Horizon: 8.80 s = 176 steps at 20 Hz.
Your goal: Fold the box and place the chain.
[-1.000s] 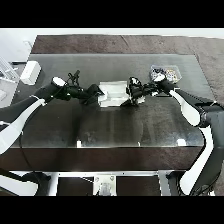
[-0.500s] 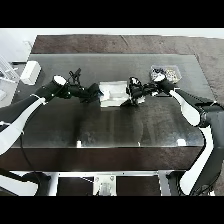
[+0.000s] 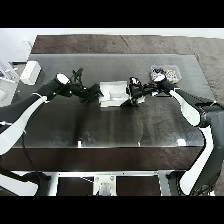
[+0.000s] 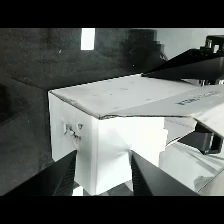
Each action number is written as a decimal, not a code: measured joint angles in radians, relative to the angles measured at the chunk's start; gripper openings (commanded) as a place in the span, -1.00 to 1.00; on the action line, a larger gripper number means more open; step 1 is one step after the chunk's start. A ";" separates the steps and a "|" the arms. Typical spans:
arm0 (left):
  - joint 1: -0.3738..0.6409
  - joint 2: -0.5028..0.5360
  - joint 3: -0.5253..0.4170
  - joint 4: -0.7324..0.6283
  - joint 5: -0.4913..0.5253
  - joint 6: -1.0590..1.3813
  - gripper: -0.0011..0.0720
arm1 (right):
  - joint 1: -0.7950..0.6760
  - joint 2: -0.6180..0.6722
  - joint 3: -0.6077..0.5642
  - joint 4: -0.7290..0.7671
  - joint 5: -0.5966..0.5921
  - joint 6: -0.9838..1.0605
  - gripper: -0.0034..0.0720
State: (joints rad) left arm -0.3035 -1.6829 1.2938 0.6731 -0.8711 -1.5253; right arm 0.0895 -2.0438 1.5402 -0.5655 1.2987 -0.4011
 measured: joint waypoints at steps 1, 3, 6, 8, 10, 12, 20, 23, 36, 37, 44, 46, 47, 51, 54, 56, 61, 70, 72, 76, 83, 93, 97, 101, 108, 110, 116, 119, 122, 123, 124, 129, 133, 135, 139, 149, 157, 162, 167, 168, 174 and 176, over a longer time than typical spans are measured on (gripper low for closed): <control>-0.006 -0.006 0.013 0.017 -0.003 -0.014 0.11 | 0.000 0.000 0.000 0.000 0.000 0.000 0.41; -0.019 -0.016 0.039 0.063 -0.014 -0.048 0.11 | 0.000 0.000 0.000 0.000 0.000 0.000 0.41; -0.033 -0.027 0.074 0.126 -0.026 -0.090 0.11 | 0.000 0.000 0.000 0.000 0.000 0.000 0.41; -0.036 -0.031 0.087 0.154 -0.031 -0.110 0.11 | 0.000 0.000 0.000 0.000 0.000 0.000 0.41; -0.043 -0.032 0.099 0.184 -0.034 -0.132 0.11 | 0.000 0.000 0.000 0.000 0.000 0.000 0.42; -0.051 -0.033 0.114 0.227 -0.036 -0.161 0.11 | 0.000 0.000 0.000 0.000 0.000 0.000 0.42; -0.097 -0.093 0.220 0.369 -0.099 -0.249 0.11 | 0.000 0.000 0.000 0.000 0.000 0.000 0.41; -0.107 -0.114 0.254 0.400 -0.129 -0.269 0.11 | 0.000 0.000 0.000 0.000 0.000 0.000 0.42; -0.140 -0.198 0.401 0.549 -0.273 -0.383 0.11 | 0.000 0.000 0.000 0.000 0.000 0.000 0.41; -0.143 -0.210 0.422 0.560 -0.294 -0.395 0.11 | 0.000 0.000 0.000 0.000 0.000 0.000 0.41; -0.169 -0.282 0.549 0.627 -0.419 -0.468 0.11 | 0.000 0.000 0.000 0.000 0.000 0.000 0.41; -0.171 -0.290 0.560 0.640 -0.439 -0.479 0.11 | 0.000 0.000 0.000 0.000 0.000 0.000 0.42; -0.171 -0.292 0.564 0.647 -0.447 -0.485 0.11 | 0.000 0.000 0.000 0.000 0.000 0.000 0.41; -0.172 -0.296 0.571 0.664 -0.465 -0.505 0.11 | 0.000 0.000 0.000 0.000 0.000 0.000 0.42; -0.177 -0.301 0.587 0.680 -0.476 -0.513 0.11 | 0.000 0.000 0.000 0.000 0.000 0.000 0.42; -0.178 -0.309 0.607 0.684 -0.484 -0.515 0.11 | 0.000 0.000 0.000 0.000 0.000 0.000 0.42; -0.194 -0.350 0.678 0.707 -0.524 -0.529 0.11 | 0.000 0.000 0.000 0.000 0.000 0.000 0.41; -0.204 -0.380 0.711 0.715 -0.548 -0.543 -0.46 | 0.000 0.000 0.000 0.000 0.000 0.000 0.42; -0.207 -0.381 0.713 0.716 -0.550 -0.544 -0.48 | 0.000 0.000 0.000 0.000 0.000 0.000 0.41; -0.211 -0.382 0.715 0.721 -0.552 -0.550 -0.92 | 0.000 0.000 0.000 0.001 0.000 0.003 0.41; -0.214 -0.382 0.716 0.714 -0.549 -0.544 -0.87 | 0.000 0.000 0.000 0.000 0.000 0.000 0.41; -0.211 -0.365 0.743 0.667 -0.555 -0.526 0.47 | 0.000 0.000 0.000 0.000 0.000 -0.002 0.42; -0.180 -0.306 0.752 0.616 -0.604 -0.443 0.47 | 0.000 0.000 0.000 0.000 0.000 -0.001 0.41; -0.121 -0.229 0.753 0.586 -0.702 -0.256 0.47 | 0.000 0.000 0.000 0.000 0.000 -0.001 0.41; 0.035 -0.163 0.695 0.414 -0.750 0.289 0.47 | 0.000 0.000 0.000 0.000 0.000 0.000 0.42; 0.070 -0.161 0.624 0.391 -0.690 0.460 0.47 | 0.000 0.000 0.000 0.000 0.000 0.000 0.42; 0.117 -0.160 0.400 0.308 -0.490 0.909 1.00 | 0.000 0.000 0.000 0.000 0.000 0.000 0.42; 0.122 -0.159 0.335 0.238 -0.425 1.202 0.99 | 0.000 0.000 0.000 0.000 0.000 0.000 0.41; 0.142 -0.159 0.283 0.209 -0.372 1.368 0.51 | 0.000 0.000 0.000 0.000 0.000 0.000 0.41; 0.142 -0.159 0.269 0.185 -0.369 1.398 0.85 | 0.000 0.000 0.000 0.000 0.000 0.000 0.42; 0.143 -0.159 0.254 0.164 -0.357 1.435 1.00 | 0.000 0.000 0.000 0.000 0.000 0.000 0.41; 0.148 -0.162 0.179 0.034 -0.312 1.683 1.00 | 0.000 0.000 0.000 0.000 0.000 0.000 0.42; 0.150 -0.192 0.153 -0.066 -0.299 1.823 1.00 | 0.000 0.000 0.000 0.000 0.000 0.000 0.42; 0.150 -0.212 0.147 -0.123 -0.295 1.875 1.00 | 0.000 0.000 0.000 0.000 0.000 0.000 0.42; 0.148 -0.250 0.143 -0.216 -0.297 1.937 1.00 | 0.000 0.000 0.000 0.000 0.000 0.000 0.41; 0.148 -0.290 0.142 -0.307 -0.311 1.975 1.00 | 0.000 0.000 0.000 0.000 0.000 0.000 0.42; 0.133 -0.311 0.142 -0.344 -0.287 1.976 1.00 | 0.000 0.000 0.000 0.000 0.000 0.000 0.41; 0.113 -0.317 0.142 -0.370 -0.221 1.972 1.00 | 0.000 0.000 0.000 0.002 -0.004 0.003 0.41; 0.107 -0.320 0.142 -0.368 -0.176 1.989 1.00 | 0.000 0.000 0.000 0.003 -0.005 0.002 0.41; 0.107 -0.323 0.142 -0.368 -0.171 1.995 1.00 | 0.000 0.000 0.000 0.003 -0.005 0.002 0.42; 0.107 -0.340 0.146 -0.370 -0.163 2.036 1.00 | 0.000 0.000 0.000 0.001 -0.004 0.000 0.41; 0.107 -0.341 0.147 -0.374 -0.164 2.043 1.00 | 0.000 0.000 0.000 0.001 -0.003 0.000 0.41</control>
State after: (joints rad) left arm -0.1963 -2.0243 1.4406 0.2993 -1.0355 0.5175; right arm 0.0895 -2.0438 1.5402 -0.5644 1.2953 -0.4015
